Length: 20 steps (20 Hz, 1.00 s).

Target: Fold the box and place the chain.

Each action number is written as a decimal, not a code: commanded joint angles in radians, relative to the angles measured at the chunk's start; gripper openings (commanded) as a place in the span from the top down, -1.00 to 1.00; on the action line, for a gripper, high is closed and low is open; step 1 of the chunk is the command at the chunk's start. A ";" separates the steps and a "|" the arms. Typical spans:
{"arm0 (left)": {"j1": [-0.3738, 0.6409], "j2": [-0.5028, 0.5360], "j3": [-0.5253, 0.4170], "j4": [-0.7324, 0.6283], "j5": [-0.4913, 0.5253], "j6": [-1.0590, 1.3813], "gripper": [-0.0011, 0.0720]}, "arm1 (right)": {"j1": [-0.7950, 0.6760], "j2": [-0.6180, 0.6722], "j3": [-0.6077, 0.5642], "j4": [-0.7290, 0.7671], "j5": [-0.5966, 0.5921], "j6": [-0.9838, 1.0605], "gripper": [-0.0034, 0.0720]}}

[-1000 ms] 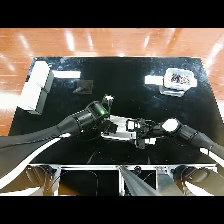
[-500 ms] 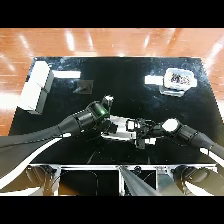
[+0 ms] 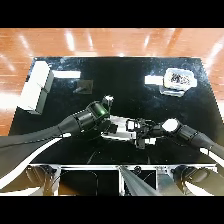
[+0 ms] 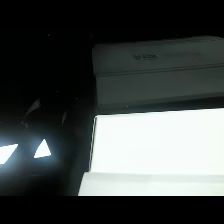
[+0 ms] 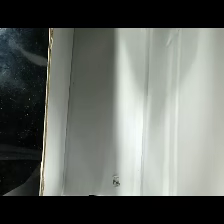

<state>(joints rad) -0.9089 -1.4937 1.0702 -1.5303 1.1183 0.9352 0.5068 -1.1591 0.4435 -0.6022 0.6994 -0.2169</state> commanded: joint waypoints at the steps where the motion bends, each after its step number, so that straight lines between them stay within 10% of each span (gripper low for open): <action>1: 0.000 -0.001 0.001 0.000 0.000 0.006 0.49 | 0.000 0.001 0.000 0.000 0.000 0.000 -0.51; 4: -0.002 -0.001 0.001 -0.008 0.000 0.030 0.91 | 0.000 0.001 0.000 0.000 0.000 0.000 -0.52; 10: -0.002 -0.001 0.001 -0.027 0.000 0.029 0.90 | 0.000 0.001 0.000 0.001 0.000 0.000 -0.52; 13: -0.002 0.001 0.001 -0.027 0.001 0.030 -0.15 | 0.000 0.001 0.000 0.002 0.000 0.000 -0.51; 20: -0.002 0.002 0.001 -0.023 0.025 0.030 -0.16 | 0.000 0.001 0.000 0.002 0.000 0.000 -0.51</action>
<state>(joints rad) -0.9108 -1.4929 1.0706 -1.5543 1.1412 0.9649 0.5068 -1.1591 0.4431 -0.6006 0.6987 -0.2173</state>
